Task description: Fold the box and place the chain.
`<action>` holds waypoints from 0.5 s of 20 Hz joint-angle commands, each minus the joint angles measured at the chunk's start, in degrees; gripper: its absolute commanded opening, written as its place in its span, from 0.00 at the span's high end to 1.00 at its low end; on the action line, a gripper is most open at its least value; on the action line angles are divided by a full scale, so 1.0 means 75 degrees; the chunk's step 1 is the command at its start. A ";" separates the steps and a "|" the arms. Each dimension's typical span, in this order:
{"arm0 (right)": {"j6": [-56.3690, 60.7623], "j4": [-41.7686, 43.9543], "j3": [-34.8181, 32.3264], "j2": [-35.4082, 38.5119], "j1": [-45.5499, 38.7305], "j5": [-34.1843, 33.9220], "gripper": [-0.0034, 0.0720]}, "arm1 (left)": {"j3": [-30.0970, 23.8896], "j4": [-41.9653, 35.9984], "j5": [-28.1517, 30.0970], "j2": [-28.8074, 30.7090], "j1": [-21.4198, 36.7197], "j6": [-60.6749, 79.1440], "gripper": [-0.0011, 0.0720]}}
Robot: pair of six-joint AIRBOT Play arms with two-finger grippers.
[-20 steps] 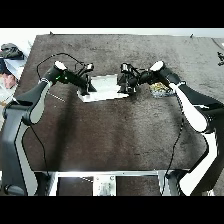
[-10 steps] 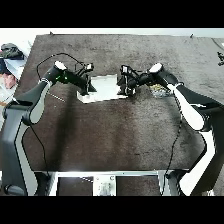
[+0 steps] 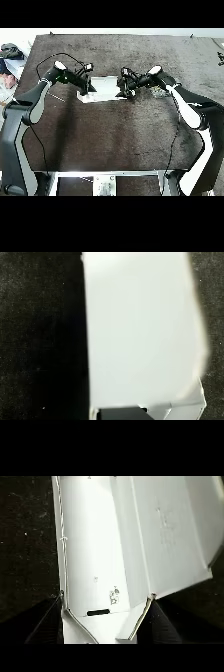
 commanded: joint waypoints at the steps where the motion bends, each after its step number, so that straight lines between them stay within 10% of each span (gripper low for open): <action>1: -0.0041 0.0067 0.0015 -0.0105 0.0032 0.0323 0.19 | 0.0003 -0.0035 0.0026 0.0003 -0.0006 -0.0003 0.97; 10: 0.0414 -0.0358 0.0560 -0.0595 0.0117 0.0664 0.19 | 0.0003 -0.0035 0.0035 0.0003 -0.0006 0.0000 0.97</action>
